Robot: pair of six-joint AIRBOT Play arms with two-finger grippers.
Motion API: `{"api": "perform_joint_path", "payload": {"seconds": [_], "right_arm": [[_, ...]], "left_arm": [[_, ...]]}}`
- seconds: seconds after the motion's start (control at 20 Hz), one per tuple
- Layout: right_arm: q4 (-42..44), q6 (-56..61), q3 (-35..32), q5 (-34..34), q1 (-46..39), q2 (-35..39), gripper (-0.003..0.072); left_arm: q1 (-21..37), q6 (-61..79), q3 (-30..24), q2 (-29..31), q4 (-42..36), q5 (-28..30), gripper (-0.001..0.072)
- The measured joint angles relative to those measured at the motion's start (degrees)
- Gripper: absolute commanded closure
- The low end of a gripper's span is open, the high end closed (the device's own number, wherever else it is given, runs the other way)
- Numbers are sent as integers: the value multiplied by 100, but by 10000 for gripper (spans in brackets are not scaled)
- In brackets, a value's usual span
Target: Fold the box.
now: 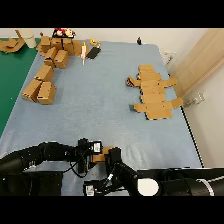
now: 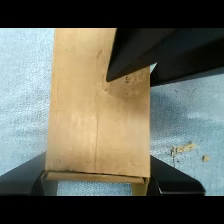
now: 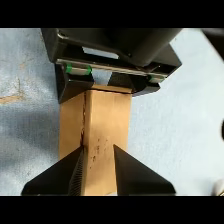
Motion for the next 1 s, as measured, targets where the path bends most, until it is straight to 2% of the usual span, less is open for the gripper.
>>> {"api": "perform_joint_path", "payload": {"seconds": [0.35,0.75,0.85,0.9,1.0], "right_arm": [[131,0,31,-68,0,155,383],[992,48,247,-435,0,431,401],[1582,411,310,-573,0,577,549],[1932,734,317,-588,0,645,668],[2553,1482,229,-518,0,734,681]], "left_arm": [[0,0,0,0,0,0,264],[0,0,0,0,0,2,263],[0,0,0,0,0,2,263],[0,0,0,0,-2,2,263],[0,0,0,0,0,2,263]]}}
